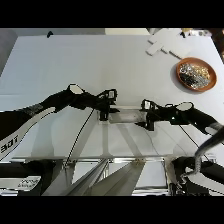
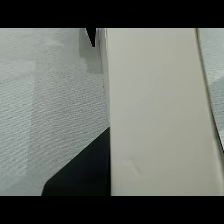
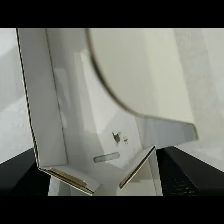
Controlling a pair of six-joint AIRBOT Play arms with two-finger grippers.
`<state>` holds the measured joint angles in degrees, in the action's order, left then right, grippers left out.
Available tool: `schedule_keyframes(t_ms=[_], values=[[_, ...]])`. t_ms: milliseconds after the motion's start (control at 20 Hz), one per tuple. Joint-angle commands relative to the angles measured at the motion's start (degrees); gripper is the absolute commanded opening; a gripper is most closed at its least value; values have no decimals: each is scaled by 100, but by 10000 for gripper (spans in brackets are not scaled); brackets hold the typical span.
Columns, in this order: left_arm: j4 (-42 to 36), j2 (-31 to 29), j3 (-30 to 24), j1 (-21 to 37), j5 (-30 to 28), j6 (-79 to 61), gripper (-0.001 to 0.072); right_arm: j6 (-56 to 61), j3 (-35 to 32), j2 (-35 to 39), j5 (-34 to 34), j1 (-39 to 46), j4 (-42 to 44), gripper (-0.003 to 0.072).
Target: Fold the box and place the chain.
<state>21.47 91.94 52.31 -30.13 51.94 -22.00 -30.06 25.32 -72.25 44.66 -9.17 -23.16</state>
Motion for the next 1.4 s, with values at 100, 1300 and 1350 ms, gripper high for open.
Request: schedule_keyframes(t_ms=[100, 1300, 1350], values=[[0, 0, 2, 2, -2, -2, 10, -496, 4, -63, 81, -17, 273, 639], [0, 0, 2, 2, -2, 0, 10, -946, 4, -168, 96, -17, 433, 443], [0, 0, 2, 2, -2, -2, 10, -944, 4, -168, 96, -17, 433, 451]])
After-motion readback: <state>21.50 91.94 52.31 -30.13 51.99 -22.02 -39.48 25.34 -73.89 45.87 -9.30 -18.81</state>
